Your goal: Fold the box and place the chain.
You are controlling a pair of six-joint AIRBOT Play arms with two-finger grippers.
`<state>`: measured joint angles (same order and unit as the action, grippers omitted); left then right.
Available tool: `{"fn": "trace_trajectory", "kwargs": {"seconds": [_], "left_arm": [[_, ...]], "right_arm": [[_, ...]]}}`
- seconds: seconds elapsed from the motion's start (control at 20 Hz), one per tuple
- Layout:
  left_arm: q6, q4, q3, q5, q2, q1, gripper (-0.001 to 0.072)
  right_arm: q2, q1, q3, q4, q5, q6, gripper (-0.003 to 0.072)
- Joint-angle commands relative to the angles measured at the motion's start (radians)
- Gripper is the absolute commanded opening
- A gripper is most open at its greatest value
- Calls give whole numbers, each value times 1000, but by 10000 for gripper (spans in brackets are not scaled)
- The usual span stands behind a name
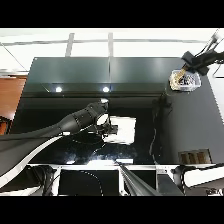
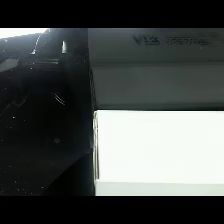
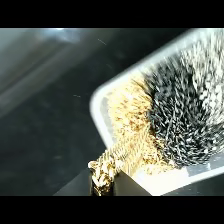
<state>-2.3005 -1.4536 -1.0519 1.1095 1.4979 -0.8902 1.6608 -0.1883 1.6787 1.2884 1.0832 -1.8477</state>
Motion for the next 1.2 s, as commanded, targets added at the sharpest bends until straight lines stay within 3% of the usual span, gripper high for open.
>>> {"fn": "trace_trajectory", "kwargs": {"seconds": [0.0, 0.2, 0.5, 0.65, 0.8, 1.15], "left_arm": [[0, 0, 0, -1, 0, 0, 31], [0, 0, 0, -1, 0, 0, 31], [0, 0, 0, 1, 0, 0, 31], [0, 0, 0, 3, 0, 0, 31], [0, 0, 0, 3, 0, 0, 31], [0, 0, 0, 2, 0, 1, 31]], "right_arm": [[-164, -5, 10, -43, -14, 130, 3], [-309, -25, 69, -91, 11, 172, 3], [-461, -26, 97, -172, 168, 295, 2], [-534, -22, 93, -298, 223, 390, 3], [-604, 19, 33, -455, 259, 482, 2], [-734, 154, -91, -547, 349, 509, 3]]}}
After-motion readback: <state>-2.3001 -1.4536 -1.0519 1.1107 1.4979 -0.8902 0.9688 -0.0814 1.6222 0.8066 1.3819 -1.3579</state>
